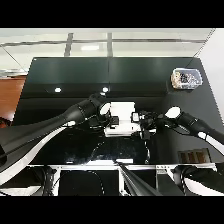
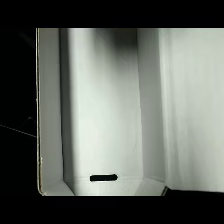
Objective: Fold the box and place the chain.
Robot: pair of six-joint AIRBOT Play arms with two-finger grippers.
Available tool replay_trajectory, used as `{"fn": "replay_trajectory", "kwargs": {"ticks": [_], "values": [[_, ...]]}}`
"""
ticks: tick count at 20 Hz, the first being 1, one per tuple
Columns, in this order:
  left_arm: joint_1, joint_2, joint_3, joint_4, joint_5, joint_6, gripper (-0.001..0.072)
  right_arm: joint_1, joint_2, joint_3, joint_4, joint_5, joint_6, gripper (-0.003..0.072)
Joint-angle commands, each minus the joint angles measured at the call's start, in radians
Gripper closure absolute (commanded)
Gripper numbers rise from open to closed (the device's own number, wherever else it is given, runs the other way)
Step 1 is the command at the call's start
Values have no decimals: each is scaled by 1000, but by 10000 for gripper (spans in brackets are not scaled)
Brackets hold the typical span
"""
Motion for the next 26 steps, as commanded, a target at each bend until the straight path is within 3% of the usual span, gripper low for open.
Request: {"fn": "replay_trajectory", "kwargs": {"ticks": [1,4,5,6,8,14,15,16,26], "values": [[1,0,1,-2,-6,-2,163,1,1,1,0,0,0,363],[1,0,1,5,-4,-1,184,1,1,1,0,0,0,363],[1,0,1,5,-5,0,323,1,1,1,0,0,0,363],[1,0,1,5,-4,6,506,1,1,1,0,0,0,363],[1,0,1,5,-5,8,680,1,1,1,0,0,0,363],[1,1,1,-4,-13,28,681,1,1,1,0,0,2,349],[1,1,1,-4,-18,28,681,0,2,1,0,-4,27,89],[1,1,1,-1,-27,28,682,0,6,2,-2,-5,44,-34],[3,1,1,20,-31,80,680,1,127,2,-42,48,50,-34]]}}
